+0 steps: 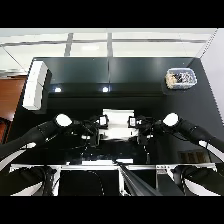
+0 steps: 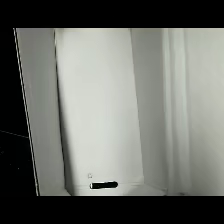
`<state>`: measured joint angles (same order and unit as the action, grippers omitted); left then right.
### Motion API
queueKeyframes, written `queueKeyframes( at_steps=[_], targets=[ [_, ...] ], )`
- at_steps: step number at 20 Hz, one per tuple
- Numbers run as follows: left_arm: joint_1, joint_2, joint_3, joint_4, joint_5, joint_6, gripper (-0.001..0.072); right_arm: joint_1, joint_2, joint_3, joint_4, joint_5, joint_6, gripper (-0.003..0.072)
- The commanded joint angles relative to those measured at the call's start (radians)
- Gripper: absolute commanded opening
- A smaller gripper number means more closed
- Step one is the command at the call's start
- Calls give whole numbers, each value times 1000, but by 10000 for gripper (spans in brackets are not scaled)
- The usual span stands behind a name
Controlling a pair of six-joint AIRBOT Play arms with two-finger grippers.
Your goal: Fold the box and place the chain.
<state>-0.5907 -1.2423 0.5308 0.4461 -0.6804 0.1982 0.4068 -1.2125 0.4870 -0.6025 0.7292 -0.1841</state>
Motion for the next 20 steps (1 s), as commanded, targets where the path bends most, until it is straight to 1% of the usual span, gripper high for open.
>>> queueKeyframes(
  at_steps=[1,2,4,6,7,9,11,12,14,15,17,18,19,20],
  targets=[
    [0,27,0,62,-4,-61,70,0,0,1,0,0,1,132],
    [5,54,0,106,-6,-145,29,0,0,1,0,0,1,132],
    [28,138,0,203,-50,-397,28,0,0,1,0,0,1,132],
    [70,247,0,376,-111,-629,28,0,0,1,0,0,1,132],
    [102,302,0,474,-153,-722,28,0,0,1,0,0,1,132],
    [182,383,-6,597,-255,-894,28,0,0,1,0,0,1,132],
    [287,415,-26,663,-329,-1104,28,0,0,1,0,0,1,132],
    [347,415,-40,673,-341,-1195,28,0,0,1,0,0,1,132],
    [481,404,-86,622,-341,-1367,29,0,0,1,0,0,1,132],
    [555,391,-111,548,-346,-1428,29,0,0,1,0,0,1,132],
    [677,351,-159,338,-378,-1436,29,0,0,1,0,0,1,132],
    [713,325,-179,253,-380,-1420,28,0,0,1,0,0,1,132],
    [727,290,-188,195,-380,-1391,27,0,0,1,0,0,1,132],
    [722,252,-187,176,-379,-1375,27,0,0,1,0,0,1,132]
  ],
)
